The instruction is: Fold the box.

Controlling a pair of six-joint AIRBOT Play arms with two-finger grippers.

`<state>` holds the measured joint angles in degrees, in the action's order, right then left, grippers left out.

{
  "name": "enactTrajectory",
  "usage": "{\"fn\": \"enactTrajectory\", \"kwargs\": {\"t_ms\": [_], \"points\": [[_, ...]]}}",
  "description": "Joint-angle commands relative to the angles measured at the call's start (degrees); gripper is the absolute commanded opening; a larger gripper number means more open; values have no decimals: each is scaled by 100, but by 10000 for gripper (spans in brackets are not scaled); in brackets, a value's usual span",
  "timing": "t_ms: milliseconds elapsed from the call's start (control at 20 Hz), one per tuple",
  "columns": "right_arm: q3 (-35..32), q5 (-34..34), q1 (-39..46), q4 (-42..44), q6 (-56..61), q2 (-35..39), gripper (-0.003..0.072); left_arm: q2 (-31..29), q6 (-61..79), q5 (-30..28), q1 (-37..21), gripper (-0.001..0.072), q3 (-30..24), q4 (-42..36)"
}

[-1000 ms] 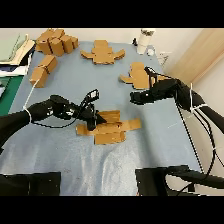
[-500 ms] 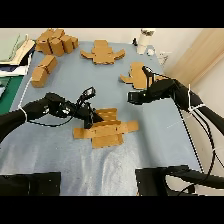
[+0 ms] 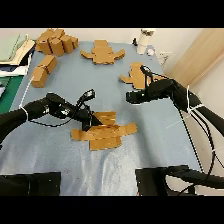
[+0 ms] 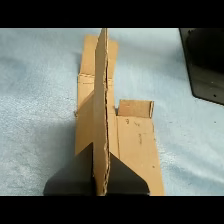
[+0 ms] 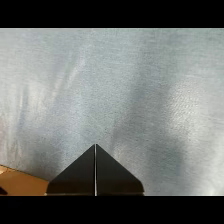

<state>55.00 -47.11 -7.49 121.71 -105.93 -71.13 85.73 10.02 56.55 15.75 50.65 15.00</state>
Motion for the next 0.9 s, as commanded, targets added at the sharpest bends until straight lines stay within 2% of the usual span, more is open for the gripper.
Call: {"fn": "enactTrajectory", "kwargs": {"t_ms": [0,250,350,450,550,650,850], "points": [[4,11,-4,-4,-2,2,5,35,-11,61,-33,11,0,63],[4,-247,-4,-267,192,2,4,28,-48,103,-133,13,0,44],[4,-780,-42,-697,946,7,4,31,-48,101,-131,12,0,42],[4,-1593,-267,-1095,1292,50,4,31,-46,98,-118,13,0,42],[4,-2249,-728,-1499,1784,201,4,31,-46,96,-114,12,0,42],[2,-2605,-1338,-1947,2415,487,4,35,-46,98,-114,12,0,42],[2,-2824,-2721,-2994,3547,1102,4,35,-46,96,-114,12,0,42]]}}
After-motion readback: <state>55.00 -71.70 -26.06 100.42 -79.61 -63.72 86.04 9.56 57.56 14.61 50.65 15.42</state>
